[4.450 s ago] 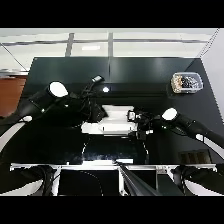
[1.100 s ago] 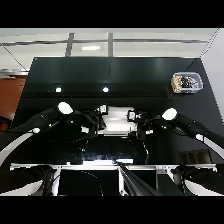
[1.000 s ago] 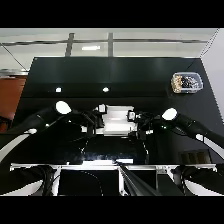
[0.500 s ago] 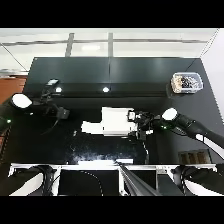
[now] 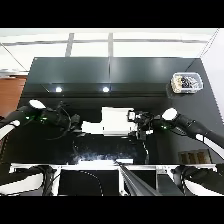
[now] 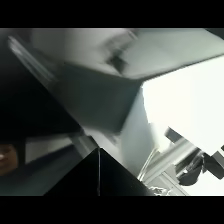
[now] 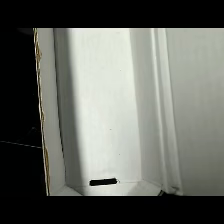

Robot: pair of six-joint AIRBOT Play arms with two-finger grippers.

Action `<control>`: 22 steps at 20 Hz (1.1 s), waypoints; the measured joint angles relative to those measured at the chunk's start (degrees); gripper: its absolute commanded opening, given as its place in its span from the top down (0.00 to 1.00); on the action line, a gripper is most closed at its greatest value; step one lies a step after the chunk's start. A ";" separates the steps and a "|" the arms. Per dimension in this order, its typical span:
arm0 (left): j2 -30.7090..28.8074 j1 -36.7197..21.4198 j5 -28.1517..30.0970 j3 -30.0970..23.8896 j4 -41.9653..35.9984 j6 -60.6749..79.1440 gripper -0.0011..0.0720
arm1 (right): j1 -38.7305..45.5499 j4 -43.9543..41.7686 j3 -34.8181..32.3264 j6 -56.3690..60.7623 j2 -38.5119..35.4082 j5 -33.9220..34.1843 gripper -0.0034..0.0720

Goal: Fold the box and place the chain.

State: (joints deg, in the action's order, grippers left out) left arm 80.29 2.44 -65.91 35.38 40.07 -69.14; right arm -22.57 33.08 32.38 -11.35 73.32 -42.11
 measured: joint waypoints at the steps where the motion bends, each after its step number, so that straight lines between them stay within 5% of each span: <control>1: 0.70 1.68 0.81 -0.04 -1.51 0.61 0.95 | 0.00 0.00 -0.02 0.00 0.00 0.00 0.37; 7: 1.57 7.50 2.34 1.62 -6.93 5.49 0.94 | 0.00 0.02 -0.02 0.00 0.00 0.00 0.37; 8: 1.16 7.76 2.38 2.10 -7.08 5.88 0.87 | 0.00 0.02 0.00 0.00 0.00 0.00 0.37; 11: -0.26 8.24 2.27 3.72 -7.15 6.49 0.09 | 0.00 0.02 -0.02 0.00 0.00 0.00 0.37; 12: -0.63 8.35 2.21 4.35 -7.15 6.64 0.02 | 0.00 0.02 0.00 0.00 0.00 -0.02 0.37; 22: -1.55 14.80 5.31 7.26 -7.37 4.33 0.02 | 0.00 0.02 0.00 0.00 0.00 0.00 0.37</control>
State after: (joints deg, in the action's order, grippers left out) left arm 78.74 17.23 -60.60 42.63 32.71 -64.82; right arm -22.57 33.10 32.38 -11.35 73.32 -42.11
